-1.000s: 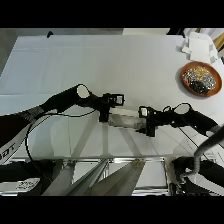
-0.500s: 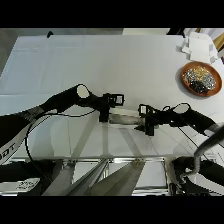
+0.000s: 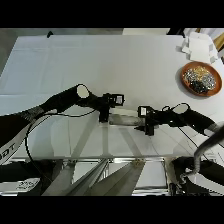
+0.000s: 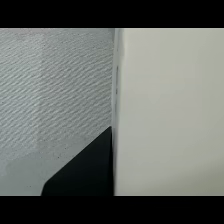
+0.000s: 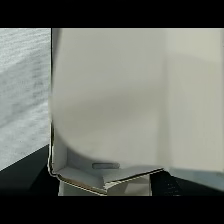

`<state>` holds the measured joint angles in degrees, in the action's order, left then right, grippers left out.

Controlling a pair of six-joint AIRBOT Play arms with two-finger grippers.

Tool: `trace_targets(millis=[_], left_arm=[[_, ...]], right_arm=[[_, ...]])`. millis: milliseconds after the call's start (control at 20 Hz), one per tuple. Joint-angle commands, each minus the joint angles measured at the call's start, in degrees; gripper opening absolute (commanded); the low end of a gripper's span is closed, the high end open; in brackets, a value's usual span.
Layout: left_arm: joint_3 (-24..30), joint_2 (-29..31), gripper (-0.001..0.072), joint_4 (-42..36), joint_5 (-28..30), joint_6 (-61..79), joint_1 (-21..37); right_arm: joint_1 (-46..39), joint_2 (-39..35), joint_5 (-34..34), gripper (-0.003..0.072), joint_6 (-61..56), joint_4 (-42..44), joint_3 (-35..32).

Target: Fold the box and place the chain.

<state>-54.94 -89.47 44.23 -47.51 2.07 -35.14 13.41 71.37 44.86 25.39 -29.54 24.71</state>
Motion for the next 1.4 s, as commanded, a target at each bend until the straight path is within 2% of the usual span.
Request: trace_targets(millis=[0,150,300,1350], left_arm=[[0.0,0.0,0.0012,0.0,0.1,0.0,0.0],[0.0,0.0,0.0012,0.0,0.1,0.0,0.0],[0.0,0.0,0.0012,0.0,0.1,0.0,0.0],[0.0,0.0,0.0012,0.0,0.1,0.0,0.0]], right_arm=[[0.0,0.1,-1.1,0.0334,0.7,0.1,0.1],[0.0,0.1,-1.1,0.0331,0.7,0.6,0.1],[0.0,0.1,-1.0,0.0294,0.7,0.9,0.1],[0.0,0.0,-0.1,0.0296,0.6,0.9,0.1]])
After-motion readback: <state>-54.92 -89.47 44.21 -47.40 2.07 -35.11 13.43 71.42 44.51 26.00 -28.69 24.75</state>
